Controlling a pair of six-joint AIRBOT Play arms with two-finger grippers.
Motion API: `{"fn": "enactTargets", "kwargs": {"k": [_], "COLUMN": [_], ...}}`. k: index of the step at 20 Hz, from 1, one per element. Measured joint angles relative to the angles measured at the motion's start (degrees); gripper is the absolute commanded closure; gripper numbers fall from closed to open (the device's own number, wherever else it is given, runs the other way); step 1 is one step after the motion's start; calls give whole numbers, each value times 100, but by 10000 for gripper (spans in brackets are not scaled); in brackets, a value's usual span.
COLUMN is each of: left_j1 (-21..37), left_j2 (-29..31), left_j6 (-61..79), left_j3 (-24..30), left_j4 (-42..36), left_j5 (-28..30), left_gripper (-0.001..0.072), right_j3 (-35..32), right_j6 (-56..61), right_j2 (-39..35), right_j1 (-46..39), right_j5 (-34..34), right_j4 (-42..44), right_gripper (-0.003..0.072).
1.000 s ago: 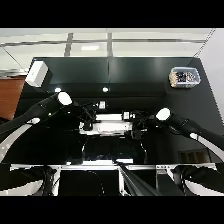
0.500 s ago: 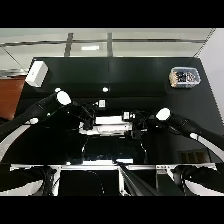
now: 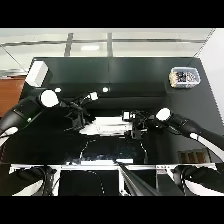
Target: Fold the box and place the chain.
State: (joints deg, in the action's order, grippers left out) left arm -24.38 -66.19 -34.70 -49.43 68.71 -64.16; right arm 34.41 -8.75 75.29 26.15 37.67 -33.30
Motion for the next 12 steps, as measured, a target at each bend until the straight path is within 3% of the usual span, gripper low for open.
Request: {"fn": "enactTargets", "kwargs": {"k": [3, 7, 10, 12], "left_j1": [-2, -4, -4, -4], "left_j2": [76, 103, 107, 94], "left_j6": [-616, -879, -538, -315], "left_j3": [94, 358, 516, 566], "left_j4": [92, -1069, -2487, -3117], "left_j5": [-634, -693, -120, 573], "left_gripper": [686, 686, 685, 686], "right_j3": [0, 0, 0, 0], "right_j6": [0, -2, -2, -2], "right_j2": [0, 0, 0, 0], "right_j1": [0, 0, 0, 0], "right_j5": [-2, 0, 0, -2], "right_j4": [0, 0, 0, 0], "right_gripper": [229, 229, 229, 229]}}
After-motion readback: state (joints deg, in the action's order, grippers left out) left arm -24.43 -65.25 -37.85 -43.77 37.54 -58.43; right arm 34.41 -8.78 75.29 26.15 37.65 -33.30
